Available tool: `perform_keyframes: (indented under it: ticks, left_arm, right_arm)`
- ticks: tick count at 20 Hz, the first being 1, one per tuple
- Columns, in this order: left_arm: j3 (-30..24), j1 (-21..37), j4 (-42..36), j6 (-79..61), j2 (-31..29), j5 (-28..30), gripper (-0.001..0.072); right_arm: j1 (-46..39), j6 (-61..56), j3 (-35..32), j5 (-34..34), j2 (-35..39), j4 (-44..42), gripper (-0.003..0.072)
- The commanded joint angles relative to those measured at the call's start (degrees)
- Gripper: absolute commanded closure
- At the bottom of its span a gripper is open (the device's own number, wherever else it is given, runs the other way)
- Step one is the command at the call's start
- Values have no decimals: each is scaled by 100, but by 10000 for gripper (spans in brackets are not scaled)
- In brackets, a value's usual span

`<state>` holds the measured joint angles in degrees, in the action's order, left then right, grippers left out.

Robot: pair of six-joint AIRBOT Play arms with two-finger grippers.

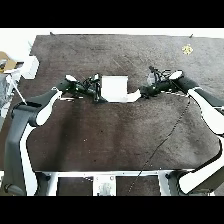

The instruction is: Fold the box and place the chain.

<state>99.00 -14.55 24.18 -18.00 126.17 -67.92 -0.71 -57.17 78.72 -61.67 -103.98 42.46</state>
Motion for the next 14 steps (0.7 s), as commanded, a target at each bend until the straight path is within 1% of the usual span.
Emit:
perform_keyframes:
  ticks: [1, 2, 3, 5, 6, 7, 8, 9, 10, 11, 12, 14]
  left_arm:
    - [0, 0, 0, -2, -2, 0, 246]
    - [0, 0, 0, -2, -2, 0, 246]
    - [0, 0, 0, -2, -2, 0, 246]
    - [0, 0, 0, -2, -2, 0, 246]
    - [0, 0, 0, -2, -2, 0, 246]
    - [0, 0, 0, -2, -2, 0, 246]
    - [0, 0, 0, -2, -2, 0, 246]
    - [0, 0, 0, -2, -2, 0, 246]
    - [0, 0, 0, -2, -2, 0, 246]
    - [0, 0, 0, -2, -2, 0, 246]
    - [0, 0, 0, -2, -2, 0, 246]
    - [0, 0, 0, -2, -2, 0, 246]
  right_arm:
    - [-2, 267, -2, -74, -52, -688, 475]
    - [-2, 411, 4, -168, -48, -782, 372]
    - [-2, 472, 4, -271, -50, -896, 349]
    - [-2, 468, 22, -396, -48, -1045, 347]
    - [-2, 470, 50, -463, -48, -1080, 208]
    - [-2, 470, 107, -540, -44, -1078, 21]
    - [-2, 463, 181, -629, -44, -1080, 23]
    - [7, 428, 249, -671, -44, -1080, 66]
    - [33, 306, 310, -664, -44, -1078, 225]
    - [74, 216, 343, -634, -44, -1073, 248]
    - [138, 118, 378, -627, -44, -999, 233]
    - [304, -98, 442, -588, -44, -658, 107]
